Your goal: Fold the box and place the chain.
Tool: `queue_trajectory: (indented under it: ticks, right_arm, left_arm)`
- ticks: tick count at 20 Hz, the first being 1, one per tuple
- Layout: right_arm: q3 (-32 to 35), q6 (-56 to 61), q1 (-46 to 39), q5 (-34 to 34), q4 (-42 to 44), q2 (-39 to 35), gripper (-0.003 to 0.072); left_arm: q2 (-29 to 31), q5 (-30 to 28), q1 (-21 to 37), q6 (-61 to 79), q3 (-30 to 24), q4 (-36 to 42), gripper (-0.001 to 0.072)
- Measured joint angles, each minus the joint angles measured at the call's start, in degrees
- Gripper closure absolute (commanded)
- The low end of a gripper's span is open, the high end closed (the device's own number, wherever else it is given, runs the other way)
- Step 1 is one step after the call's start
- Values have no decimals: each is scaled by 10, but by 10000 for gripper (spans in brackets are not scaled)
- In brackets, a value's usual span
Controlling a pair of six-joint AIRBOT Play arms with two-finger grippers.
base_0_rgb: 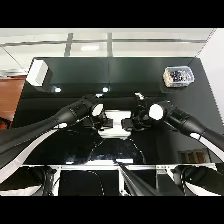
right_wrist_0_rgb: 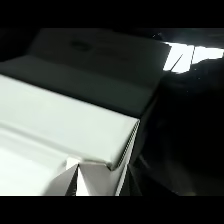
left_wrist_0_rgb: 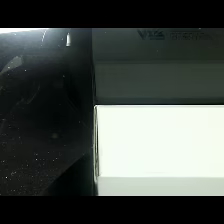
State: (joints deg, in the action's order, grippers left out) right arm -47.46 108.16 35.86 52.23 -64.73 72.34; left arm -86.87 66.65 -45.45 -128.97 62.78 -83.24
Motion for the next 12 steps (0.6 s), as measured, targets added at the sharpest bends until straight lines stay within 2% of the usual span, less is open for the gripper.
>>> queue_trajectory:
  ticks: [5, 7, 12]
  right_arm:
    - [-35, 90, 39, 26, -85, 31, 351]
    - [-50, 123, 53, 40, -120, 45, 448]
    - [-86, 198, 83, 76, -191, 76, 448]
  left_arm:
    - [0, 0, 0, 0, 0, 0, 684]
    - [0, 0, 0, 0, 0, 0, 684]
    - [0, 0, 0, 0, 0, 0, 684]
